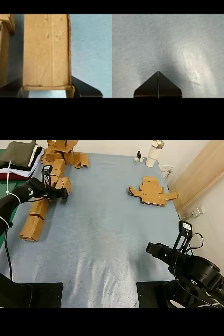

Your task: Fold the box.

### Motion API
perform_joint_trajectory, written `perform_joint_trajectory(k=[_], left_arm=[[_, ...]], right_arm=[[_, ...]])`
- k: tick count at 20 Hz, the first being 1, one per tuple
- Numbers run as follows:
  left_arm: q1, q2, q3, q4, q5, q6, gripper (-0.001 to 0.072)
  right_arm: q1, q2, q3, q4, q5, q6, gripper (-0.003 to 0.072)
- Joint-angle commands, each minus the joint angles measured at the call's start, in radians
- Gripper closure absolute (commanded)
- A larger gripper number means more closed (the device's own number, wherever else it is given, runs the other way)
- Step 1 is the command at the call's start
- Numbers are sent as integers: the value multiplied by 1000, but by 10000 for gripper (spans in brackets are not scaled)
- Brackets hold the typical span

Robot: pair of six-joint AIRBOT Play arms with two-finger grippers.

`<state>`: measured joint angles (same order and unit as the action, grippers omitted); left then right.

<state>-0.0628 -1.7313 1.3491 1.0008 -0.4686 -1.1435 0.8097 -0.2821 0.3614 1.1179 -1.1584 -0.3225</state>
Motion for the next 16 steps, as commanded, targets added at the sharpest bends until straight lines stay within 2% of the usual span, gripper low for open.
perform_joint_trajectory(k=[1,5,12,14,16], left_arm=[[0,-16,8,145,32,-122,273],[0,-16,11,222,50,-182,273],[0,-16,11,234,47,-182,269],[0,-16,11,233,47,-182,117],[0,-16,11,233,46,-182,112]], right_arm=[[0,1,1,-4,10,3,685],[0,1,1,-4,10,2,685],[0,1,1,-4,10,2,685],[0,1,1,-4,10,2,685],[0,1,1,-4,10,2,684]])
